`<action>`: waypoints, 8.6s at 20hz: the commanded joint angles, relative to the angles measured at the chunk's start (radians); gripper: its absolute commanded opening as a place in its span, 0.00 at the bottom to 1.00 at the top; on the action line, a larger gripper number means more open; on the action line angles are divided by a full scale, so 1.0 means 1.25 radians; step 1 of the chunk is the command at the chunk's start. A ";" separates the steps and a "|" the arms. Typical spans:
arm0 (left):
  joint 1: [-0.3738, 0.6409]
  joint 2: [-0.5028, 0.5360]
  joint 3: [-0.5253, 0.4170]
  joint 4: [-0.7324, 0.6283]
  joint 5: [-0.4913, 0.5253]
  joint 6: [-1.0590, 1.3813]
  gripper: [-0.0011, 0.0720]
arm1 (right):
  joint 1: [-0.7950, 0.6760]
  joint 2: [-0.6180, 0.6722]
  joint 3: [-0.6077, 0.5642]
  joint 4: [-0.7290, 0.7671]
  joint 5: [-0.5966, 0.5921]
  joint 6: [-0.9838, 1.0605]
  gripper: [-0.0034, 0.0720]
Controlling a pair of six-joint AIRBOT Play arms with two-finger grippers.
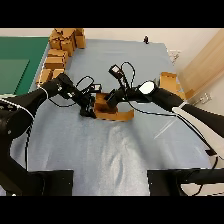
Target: Fold the box.
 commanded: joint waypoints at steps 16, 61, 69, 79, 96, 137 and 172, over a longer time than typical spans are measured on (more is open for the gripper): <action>0.000 0.000 0.001 0.002 0.015 -0.003 0.29 | -0.094 -0.117 0.031 -0.021 0.232 0.072 0.05; 0.001 0.000 0.001 0.014 0.029 -0.015 0.29 | -0.310 -0.061 -0.244 0.223 0.318 0.398 0.05; 0.001 0.000 0.001 0.014 0.029 -0.015 0.29 | -0.309 -0.058 -0.228 0.338 0.382 0.295 0.05; 0.001 0.000 0.001 0.014 0.028 -0.015 0.29 | -0.309 -0.060 -0.192 0.429 0.436 0.244 0.29; 0.000 0.000 0.001 0.014 0.021 -0.029 0.29 | -0.228 -0.061 -0.081 0.171 0.379 0.539 0.57; -0.020 0.000 0.001 0.017 0.032 -0.048 0.29 | 0.060 -0.239 0.355 -0.516 0.558 1.192 0.73; -0.020 0.000 0.001 0.016 0.055 -0.050 0.29 | 0.144 -0.340 0.516 -0.757 0.682 1.307 0.05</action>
